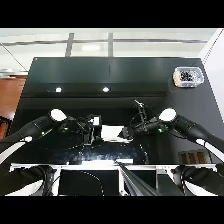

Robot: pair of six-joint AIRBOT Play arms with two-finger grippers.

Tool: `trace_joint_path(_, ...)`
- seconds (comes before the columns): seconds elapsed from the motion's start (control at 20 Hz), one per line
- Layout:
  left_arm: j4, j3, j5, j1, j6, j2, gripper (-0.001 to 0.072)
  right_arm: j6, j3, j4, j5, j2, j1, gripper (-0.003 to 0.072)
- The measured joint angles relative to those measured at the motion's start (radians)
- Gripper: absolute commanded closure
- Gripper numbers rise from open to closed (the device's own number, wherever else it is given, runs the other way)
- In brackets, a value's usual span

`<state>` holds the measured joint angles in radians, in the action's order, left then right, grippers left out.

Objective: Fold the box and place the chain.

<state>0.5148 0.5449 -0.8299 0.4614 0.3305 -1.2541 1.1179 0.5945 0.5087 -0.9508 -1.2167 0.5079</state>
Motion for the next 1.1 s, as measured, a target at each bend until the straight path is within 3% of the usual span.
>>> trace_joint_path(0.35,-0.003,0.000,-0.001,0.000,-0.015,0.000,0.0222,-0.029,0.062,0.053,-0.044,0.032,-0.060,0.0641)
trace_joint_path(0.4,-0.003,0.000,-0.003,0.000,-0.024,0.000,0.0176,-0.028,0.086,0.039,-0.085,0.055,-0.093,0.0641)
trace_joint_path(0.45,-0.003,0.000,-0.004,-0.001,-0.032,0.001,0.0048,-0.028,0.108,0.037,-0.125,0.077,-0.129,0.0641)
trace_joint_path(0.5,0.002,0.000,-0.010,-0.001,-0.040,0.003,0.0001,-0.025,0.132,0.041,-0.148,0.106,-0.175,0.0641)
trace_joint_path(0.65,0.031,0.000,-0.016,-0.001,-0.083,0.035,0.0000,-0.022,0.188,0.045,-0.216,0.189,-0.311,0.0641)
trace_joint_path(0.85,0.172,0.000,-0.031,-0.005,-0.245,0.146,0.0000,-0.018,0.219,0.070,-0.281,0.269,-0.476,0.0641)
trace_joint_path(1.1,0.231,0.035,-0.053,0.034,-0.388,0.256,0.0001,-0.015,0.227,0.098,-0.297,0.295,-0.555,0.0641)
